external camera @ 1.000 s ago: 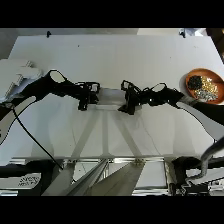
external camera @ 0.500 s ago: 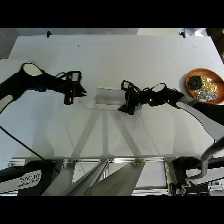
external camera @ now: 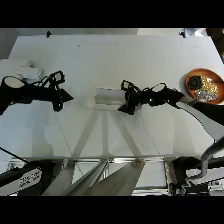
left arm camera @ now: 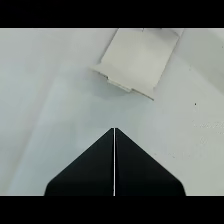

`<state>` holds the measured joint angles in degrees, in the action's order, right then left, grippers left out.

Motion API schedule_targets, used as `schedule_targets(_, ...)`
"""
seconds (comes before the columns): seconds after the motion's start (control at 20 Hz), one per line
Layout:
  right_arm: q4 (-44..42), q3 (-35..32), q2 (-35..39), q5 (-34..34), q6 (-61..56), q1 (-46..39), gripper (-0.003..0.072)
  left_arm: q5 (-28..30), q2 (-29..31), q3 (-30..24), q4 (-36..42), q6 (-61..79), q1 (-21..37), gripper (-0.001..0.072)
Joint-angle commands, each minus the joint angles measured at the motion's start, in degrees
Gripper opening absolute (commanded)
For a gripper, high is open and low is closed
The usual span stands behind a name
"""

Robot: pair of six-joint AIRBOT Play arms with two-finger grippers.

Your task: Fold the box and place the chain.

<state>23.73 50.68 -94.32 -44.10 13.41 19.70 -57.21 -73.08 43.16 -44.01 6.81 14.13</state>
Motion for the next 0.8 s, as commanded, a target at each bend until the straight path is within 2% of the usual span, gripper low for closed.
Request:
schedule_targets(0.0,0.0,-0.02,0.04,-0.04,0.0,-0.02,0.0337,5.38,0.66,-4.57,0.52,-0.52,-0.57,0.0012)
schedule_targets(0.15,0.0,-0.02,0.04,-0.04,0.0,-0.02,0.0337,5.57,0.59,-4.57,0.76,-2.16,-2.71,0.0013)
schedule_targets(0.4,0.0,-0.02,0.04,-0.04,0.0,-0.02,0.0337,9.75,-2.82,-4.57,2.08,-20.83,-6.34,0.0008)
schedule_targets(0.75,0.0,-0.02,0.04,-0.04,0.0,-0.02,0.0337,16.0,-7.43,-4.57,2.25,-37.64,-12.63,0.0008)
